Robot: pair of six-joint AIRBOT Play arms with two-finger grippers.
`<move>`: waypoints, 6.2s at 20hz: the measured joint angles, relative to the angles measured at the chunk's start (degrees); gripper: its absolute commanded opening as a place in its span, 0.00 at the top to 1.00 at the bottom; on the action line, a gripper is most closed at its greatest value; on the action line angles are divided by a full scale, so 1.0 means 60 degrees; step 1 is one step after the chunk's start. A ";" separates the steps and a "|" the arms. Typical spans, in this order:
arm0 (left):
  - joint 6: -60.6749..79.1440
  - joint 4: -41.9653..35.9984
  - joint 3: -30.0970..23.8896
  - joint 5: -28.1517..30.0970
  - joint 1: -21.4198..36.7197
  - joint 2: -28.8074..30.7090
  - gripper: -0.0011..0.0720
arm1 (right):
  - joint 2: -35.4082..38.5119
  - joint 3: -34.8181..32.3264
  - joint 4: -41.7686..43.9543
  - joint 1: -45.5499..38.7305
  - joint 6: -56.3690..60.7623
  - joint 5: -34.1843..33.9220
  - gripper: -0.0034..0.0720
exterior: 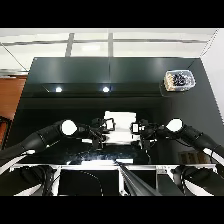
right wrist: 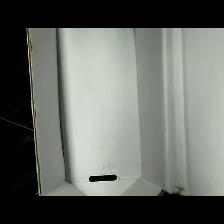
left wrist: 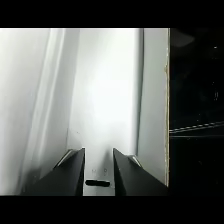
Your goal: Fold the box and place the chain.
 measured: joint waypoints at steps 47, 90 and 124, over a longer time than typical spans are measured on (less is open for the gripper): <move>-0.7992 -0.2109 -0.2299 -0.4732 0.6900 -0.0419 0.95 | 0.0000 0.0000 0.0004 0.0000 0.0000 -0.0004 0.31; -2.0159 0.6980 0.3053 -0.3840 -0.1402 -0.1333 0.30 | 0.0000 0.0000 0.0004 0.0000 0.0004 -0.0004 0.31; -2.1536 0.7675 0.3752 -0.3665 -0.2040 -0.2335 0.54 | 0.0000 0.0000 -0.0007 0.0000 -0.0004 0.0004 0.31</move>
